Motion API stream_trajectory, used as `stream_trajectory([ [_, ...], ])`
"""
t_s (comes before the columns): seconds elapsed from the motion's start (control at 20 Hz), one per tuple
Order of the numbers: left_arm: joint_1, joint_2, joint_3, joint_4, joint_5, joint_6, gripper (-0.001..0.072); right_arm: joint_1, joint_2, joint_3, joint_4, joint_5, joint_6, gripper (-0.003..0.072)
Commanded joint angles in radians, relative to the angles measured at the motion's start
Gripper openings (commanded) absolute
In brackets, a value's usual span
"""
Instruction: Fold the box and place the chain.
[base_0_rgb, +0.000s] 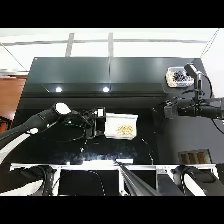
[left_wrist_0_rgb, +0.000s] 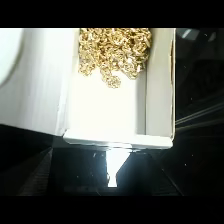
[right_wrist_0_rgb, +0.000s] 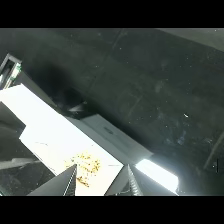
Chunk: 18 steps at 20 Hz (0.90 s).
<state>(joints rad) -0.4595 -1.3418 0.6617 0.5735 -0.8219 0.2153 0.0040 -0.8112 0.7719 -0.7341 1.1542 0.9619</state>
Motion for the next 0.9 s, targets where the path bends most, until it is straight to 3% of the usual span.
stream_trajectory([
  [0.0,-0.018,-0.005,0.003,-0.006,0.014,0.001,0.0711,0.000,0.000,0.001,0.000,0.000,0.000,0.0385],
  [0.3,-0.021,-0.008,0.003,0.066,0.001,-0.055,0.0711,0.000,0.000,0.001,0.000,0.000,0.000,0.0385],
  [0.55,-0.031,-0.008,0.003,-0.013,0.003,-0.051,0.0711,0.000,0.000,0.001,0.000,0.000,0.000,0.0385],
  [0.85,-0.056,-0.008,0.003,-0.016,0.011,-0.040,0.0711,0.000,0.000,0.001,0.000,0.000,0.000,0.0386],
])
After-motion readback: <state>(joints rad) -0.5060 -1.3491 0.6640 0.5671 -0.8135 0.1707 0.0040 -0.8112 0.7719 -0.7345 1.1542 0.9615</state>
